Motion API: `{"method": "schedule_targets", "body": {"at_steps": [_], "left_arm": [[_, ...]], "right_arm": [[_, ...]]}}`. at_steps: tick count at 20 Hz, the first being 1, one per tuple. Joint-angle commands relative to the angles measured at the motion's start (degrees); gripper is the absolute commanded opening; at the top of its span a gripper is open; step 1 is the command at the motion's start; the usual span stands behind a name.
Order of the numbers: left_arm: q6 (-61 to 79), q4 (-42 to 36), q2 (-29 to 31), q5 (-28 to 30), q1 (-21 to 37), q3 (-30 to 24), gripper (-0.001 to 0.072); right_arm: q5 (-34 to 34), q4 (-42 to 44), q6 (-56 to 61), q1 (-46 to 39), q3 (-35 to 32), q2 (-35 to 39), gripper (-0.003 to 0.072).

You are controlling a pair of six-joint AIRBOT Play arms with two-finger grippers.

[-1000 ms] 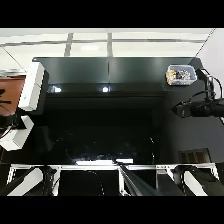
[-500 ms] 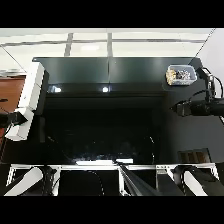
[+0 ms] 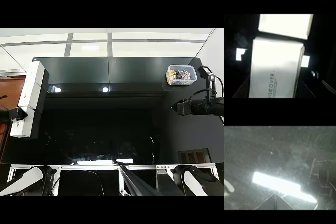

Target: Fold the box and place the chain.

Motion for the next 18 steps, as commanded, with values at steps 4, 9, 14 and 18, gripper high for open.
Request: {"method": "schedule_targets", "body": {"at_steps": [4, 9, 14, 18], "left_arm": [[-0.61, -0.94, -0.22, -6.03, -5.75, 13.64, 0.0705], [-9.97, -6.21, 0.11, -17.86, -12.46, 26.95, 0.0052], [-10.27, -17.03, 8.11, -11.19, -26.58, 12.17, 0.0026], [-9.07, -12.9, 21.59, 4.72, -38.77, -5.84, 0.0028]], "right_arm": [[-1.68, 0.37, 0.0, 0.02, -0.02, 0.02, 0.0024], [-15.72, 10.8, -8.9, 7.43, -2.54, -1.01, 0.0024], [-36.13, 6.8, -8.85, 18.32, -9.11, -3.06, 0.0024], [-34.38, 5.22, -8.87, 18.34, -9.6, -3.06, 0.0025]]}}
